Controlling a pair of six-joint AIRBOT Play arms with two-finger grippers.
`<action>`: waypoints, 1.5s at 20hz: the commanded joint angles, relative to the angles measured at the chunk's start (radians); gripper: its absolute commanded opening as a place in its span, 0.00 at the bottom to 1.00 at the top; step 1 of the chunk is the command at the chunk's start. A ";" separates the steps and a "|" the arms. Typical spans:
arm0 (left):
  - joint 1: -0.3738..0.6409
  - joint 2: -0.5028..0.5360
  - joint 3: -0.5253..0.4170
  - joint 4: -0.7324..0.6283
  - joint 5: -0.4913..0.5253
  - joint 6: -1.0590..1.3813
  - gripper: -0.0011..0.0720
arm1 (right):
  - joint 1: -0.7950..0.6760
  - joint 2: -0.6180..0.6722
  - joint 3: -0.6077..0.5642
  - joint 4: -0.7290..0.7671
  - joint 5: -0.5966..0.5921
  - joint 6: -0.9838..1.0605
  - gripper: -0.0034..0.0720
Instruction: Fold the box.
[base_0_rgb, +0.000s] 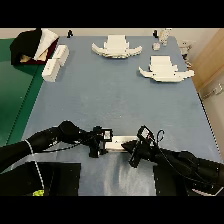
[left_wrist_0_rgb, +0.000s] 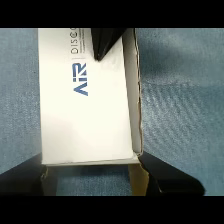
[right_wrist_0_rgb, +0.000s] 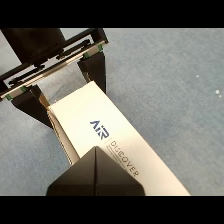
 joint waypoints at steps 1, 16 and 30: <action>0.000 0.000 0.000 0.000 0.000 0.000 0.63 | 0.000 0.012 0.029 0.000 0.004 0.000 0.05; 0.000 0.000 0.000 0.000 0.000 0.000 0.63 | -0.222 -0.031 0.368 -0.296 -0.369 0.038 0.05; 0.000 0.000 0.000 0.000 0.000 0.000 0.63 | -0.688 -0.513 0.904 -0.714 -1.086 0.494 0.05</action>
